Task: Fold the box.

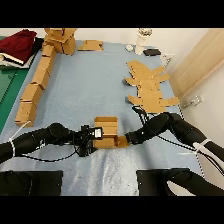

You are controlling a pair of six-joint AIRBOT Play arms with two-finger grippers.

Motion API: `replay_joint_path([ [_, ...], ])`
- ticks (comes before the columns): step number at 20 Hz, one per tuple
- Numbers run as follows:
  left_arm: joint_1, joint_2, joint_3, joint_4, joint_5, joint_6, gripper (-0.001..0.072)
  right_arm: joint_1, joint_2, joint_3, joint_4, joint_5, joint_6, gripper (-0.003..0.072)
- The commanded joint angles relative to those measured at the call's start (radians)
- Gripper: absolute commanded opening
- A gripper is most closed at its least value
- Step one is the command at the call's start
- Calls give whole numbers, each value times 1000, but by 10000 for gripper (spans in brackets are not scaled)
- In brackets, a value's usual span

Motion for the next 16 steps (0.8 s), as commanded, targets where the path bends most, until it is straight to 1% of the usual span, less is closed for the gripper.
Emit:
replay_joint_path([
  [1,0,0,0,0,0,0,488,2,37,0,69,-19,-26,4],
  [3,0,0,0,0,0,0,488,11,75,1,82,-18,-26,15],
  [4,0,0,0,0,0,0,488,15,89,3,88,-18,-25,129],
  [5,0,0,0,0,0,0,488,20,97,6,93,-18,-25,222],
  [6,0,0,0,0,0,1,488,20,100,6,103,-18,-25,235],
  [14,0,0,0,0,0,0,488,20,102,26,153,-50,-60,249],
  [15,0,0,0,0,0,0,488,20,102,28,157,-47,-60,276],
  [16,0,0,0,0,0,0,488,20,100,28,159,-47,-60,434],
])
